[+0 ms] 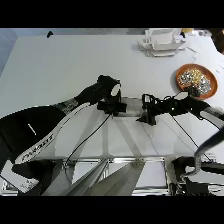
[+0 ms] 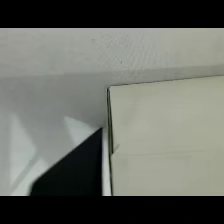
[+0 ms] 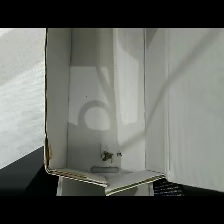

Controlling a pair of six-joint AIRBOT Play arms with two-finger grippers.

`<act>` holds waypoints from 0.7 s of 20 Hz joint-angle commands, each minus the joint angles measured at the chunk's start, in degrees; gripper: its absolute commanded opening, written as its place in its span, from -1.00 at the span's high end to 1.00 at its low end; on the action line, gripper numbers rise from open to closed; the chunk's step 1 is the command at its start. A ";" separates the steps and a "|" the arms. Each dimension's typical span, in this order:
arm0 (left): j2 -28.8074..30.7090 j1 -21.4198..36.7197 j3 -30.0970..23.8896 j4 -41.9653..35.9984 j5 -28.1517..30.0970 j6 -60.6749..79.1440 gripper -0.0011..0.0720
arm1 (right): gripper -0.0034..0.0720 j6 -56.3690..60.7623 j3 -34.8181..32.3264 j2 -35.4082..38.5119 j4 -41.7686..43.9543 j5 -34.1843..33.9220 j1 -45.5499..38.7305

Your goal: Fold the box and place the chain.

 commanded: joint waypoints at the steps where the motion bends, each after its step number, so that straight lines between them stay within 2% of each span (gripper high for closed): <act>1: 0.04 -0.24 0.04 0.92 -0.22 0.11 0.96 | -0.16 0.00 0.02 0.00 0.02 0.02 0.02; 4: 0.04 -0.39 0.04 0.90 -0.31 0.15 0.96 | -0.16 0.00 0.02 0.00 0.02 0.00 0.00; 5: 0.11 -0.39 0.04 0.85 -0.28 0.76 0.87 | -0.16 0.00 0.02 0.00 0.02 0.02 0.00; 8: 2.19 0.50 0.04 0.13 -0.35 4.48 -0.14 | -0.16 0.00 0.02 0.00 0.02 0.02 0.00; 9: 3.52 1.01 0.04 0.09 -0.33 5.97 -0.39 | -0.16 0.00 0.02 0.00 0.02 0.00 0.00; 12: 8.04 2.71 0.02 -0.33 -1.03 10.10 -0.43 | -0.16 0.00 0.02 0.00 0.02 0.02 0.00; 14: 11.67 4.26 0.02 -0.90 -3.80 14.99 -0.43 | -0.16 0.00 0.02 0.00 0.02 0.02 0.00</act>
